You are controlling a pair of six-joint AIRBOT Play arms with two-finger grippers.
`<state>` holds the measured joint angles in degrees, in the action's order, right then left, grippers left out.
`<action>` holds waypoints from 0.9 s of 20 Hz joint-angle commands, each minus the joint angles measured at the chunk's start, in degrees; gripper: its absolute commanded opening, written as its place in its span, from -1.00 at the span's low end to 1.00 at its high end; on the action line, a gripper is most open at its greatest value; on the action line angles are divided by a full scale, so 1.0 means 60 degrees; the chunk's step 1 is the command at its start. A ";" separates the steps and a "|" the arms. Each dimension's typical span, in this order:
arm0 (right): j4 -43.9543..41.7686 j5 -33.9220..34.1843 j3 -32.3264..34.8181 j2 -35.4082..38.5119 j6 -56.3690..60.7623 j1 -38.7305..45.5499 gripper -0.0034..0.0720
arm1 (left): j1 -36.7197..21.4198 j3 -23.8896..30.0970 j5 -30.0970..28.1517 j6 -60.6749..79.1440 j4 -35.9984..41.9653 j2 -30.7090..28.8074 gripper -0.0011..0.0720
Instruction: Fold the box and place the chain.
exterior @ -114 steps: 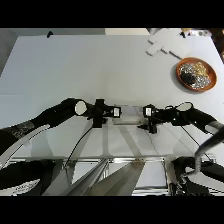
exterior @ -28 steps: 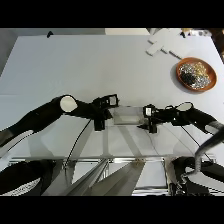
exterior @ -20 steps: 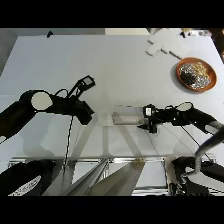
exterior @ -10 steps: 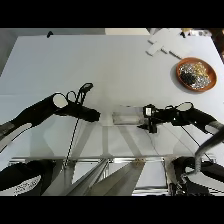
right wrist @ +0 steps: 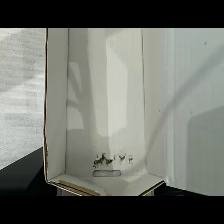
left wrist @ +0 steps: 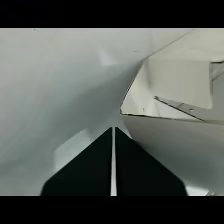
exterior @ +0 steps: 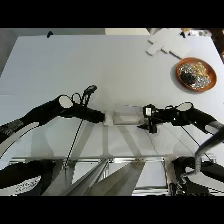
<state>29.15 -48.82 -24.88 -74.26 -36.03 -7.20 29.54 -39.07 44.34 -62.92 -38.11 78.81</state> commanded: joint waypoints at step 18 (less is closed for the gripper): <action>-0.0004 -0.0004 -0.0007 0.0007 0.0004 0.0000 0.16 | 0.0237 -0.0244 -0.0175 0.1009 0.1111 -0.0849 -0.17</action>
<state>29.15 -48.82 -24.88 -74.26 -36.01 -7.20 31.55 -40.51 43.33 -56.80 -30.92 75.07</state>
